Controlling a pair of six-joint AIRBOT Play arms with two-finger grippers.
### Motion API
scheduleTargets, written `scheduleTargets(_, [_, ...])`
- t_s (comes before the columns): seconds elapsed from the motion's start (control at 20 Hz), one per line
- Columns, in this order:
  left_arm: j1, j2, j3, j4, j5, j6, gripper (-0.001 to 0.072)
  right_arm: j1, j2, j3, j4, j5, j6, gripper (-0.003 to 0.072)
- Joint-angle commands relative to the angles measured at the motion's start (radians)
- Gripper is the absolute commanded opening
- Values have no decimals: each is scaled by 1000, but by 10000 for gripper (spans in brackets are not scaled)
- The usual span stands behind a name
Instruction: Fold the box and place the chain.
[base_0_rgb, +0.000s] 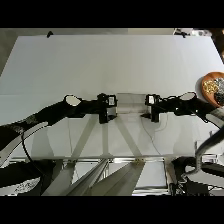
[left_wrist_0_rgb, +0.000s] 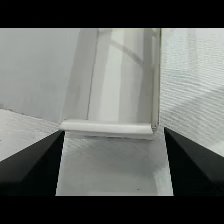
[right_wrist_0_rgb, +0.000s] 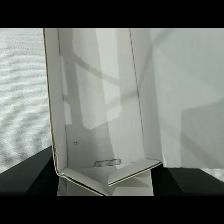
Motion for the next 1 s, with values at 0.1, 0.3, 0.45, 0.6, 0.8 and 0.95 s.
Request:
scheduleTargets(0.1, [0,0,0,1,-45,8,700,0,1,1,0,0,1,411])
scheduleTargets(0.3, [-14,-2,0,1,-48,6,697,0,1,1,0,0,1,411])
scheduleTargets(0.45, [-37,-28,5,2,-37,-20,695,0,1,1,0,0,1,411])
scheduleTargets(0.6, [-42,-73,43,3,-40,-43,695,0,1,1,0,0,1,411])
scheduleTargets(0.8, [-40,-82,73,24,-5,-47,671,0,1,1,0,0,1,411])
scheduleTargets(0.95, [-39,-82,73,161,-27,-142,610,0,1,1,0,0,1,411])
